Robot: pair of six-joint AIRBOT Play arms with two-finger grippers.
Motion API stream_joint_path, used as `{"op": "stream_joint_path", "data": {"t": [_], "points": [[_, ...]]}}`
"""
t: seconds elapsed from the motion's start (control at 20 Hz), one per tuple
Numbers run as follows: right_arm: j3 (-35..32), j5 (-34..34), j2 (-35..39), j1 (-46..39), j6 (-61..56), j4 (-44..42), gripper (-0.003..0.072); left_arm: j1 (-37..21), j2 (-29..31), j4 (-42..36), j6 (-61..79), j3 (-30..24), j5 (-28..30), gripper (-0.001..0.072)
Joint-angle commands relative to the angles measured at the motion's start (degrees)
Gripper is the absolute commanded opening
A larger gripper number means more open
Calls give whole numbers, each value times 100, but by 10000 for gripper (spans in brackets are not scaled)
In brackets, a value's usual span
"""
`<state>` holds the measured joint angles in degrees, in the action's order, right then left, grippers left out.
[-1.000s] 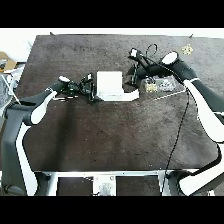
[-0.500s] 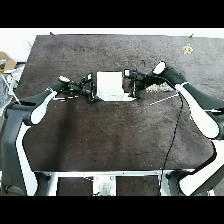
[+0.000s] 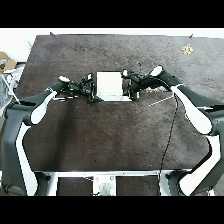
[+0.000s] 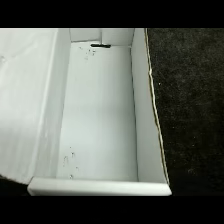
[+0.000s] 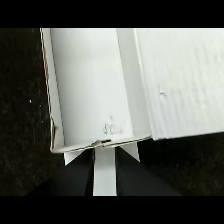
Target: Fold the box and place the chain.
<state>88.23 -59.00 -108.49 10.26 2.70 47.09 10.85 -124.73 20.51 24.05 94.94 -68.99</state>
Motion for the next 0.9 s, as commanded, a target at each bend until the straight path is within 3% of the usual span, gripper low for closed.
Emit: {"op": "stream_joint_path", "data": {"t": [0.0, 0.3, 0.6, 0.7, 0.85], "points": [[-2, -79, -83, 13, 59, -490, 157, -2, 2, 2, 0, 4, 0, 459], [-2, 313, -177, 297, 232, -656, 159, -2, 2, 2, 0, 4, 0, 459], [-2, 284, -321, 289, 225, -649, 160, -2, 2, 0, 0, 4, 0, 459], [-2, 271, -321, 289, 225, -684, 283, -2, 2, 0, 0, 4, 2, 459], [-2, 199, -321, 289, 223, -688, 286, -2, 2, 0, 0, 4, 2, 459]]}}
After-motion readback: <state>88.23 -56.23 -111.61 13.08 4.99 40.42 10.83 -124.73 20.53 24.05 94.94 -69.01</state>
